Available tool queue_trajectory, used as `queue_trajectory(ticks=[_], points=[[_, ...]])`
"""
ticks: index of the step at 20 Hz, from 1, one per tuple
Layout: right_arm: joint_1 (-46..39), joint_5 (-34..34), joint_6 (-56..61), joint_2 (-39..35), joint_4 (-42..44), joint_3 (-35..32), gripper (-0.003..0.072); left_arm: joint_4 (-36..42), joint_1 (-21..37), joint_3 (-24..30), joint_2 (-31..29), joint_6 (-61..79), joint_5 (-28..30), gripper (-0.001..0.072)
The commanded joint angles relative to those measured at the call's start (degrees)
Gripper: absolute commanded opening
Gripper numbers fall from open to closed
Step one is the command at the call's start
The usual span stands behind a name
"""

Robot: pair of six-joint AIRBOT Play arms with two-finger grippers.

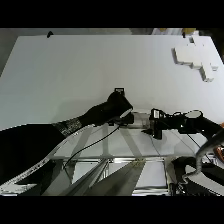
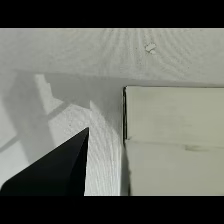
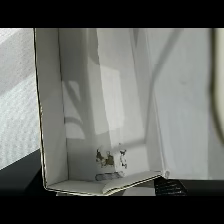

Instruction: Fold the box and place the chain.

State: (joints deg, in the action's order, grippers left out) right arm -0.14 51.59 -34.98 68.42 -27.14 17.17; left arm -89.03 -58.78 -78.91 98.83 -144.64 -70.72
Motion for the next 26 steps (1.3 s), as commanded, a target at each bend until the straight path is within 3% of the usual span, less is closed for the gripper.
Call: queue_trajectory(ticks=[1, 4, 6, 8, 11, 16, 18, 26], points=[[0.02, 0.02, 0.00, 0.02, 0.00, -0.02, 0.0340, -0.39, -0.26, -1.22, 1.18, 0.39, -0.17, 0.0309], [0.02, 0.02, 0.00, 0.02, 0.00, -0.02, 0.0340, -0.11, -0.76, -1.22, 2.45, 0.37, -0.26, 0.0302], [0.02, 0.02, 0.00, 0.02, 0.00, -0.02, 0.0340, 0.52, -0.98, -1.22, 2.86, 0.33, -0.22, 0.0219], [0.02, 0.02, 0.00, 0.02, 0.00, -0.02, 0.0340, 0.70, -0.96, -1.22, 2.86, 0.33, -0.22, 0.0079], [0.02, 0.02, 0.00, 0.02, 0.00, -0.02, 0.0340, 0.70, -0.96, -1.22, 2.86, 0.17, -0.22, 0.0007], [0.02, 0.02, 0.00, 0.02, 0.00, -0.02, 0.0340, 0.70, -0.79, -1.22, 2.73, 0.20, -0.24, 0.0021], [0.02, 0.02, 0.00, 0.02, 0.00, -0.02, 0.0340, 0.87, -0.26, -1.22, 2.10, 0.66, -0.28, 0.0155], [0.02, 0.02, 0.00, 0.02, 0.00, -0.02, 0.0340, 0.92, 1.03, -1.22, 0.70, 4.39, -1.29, 0.0126]])
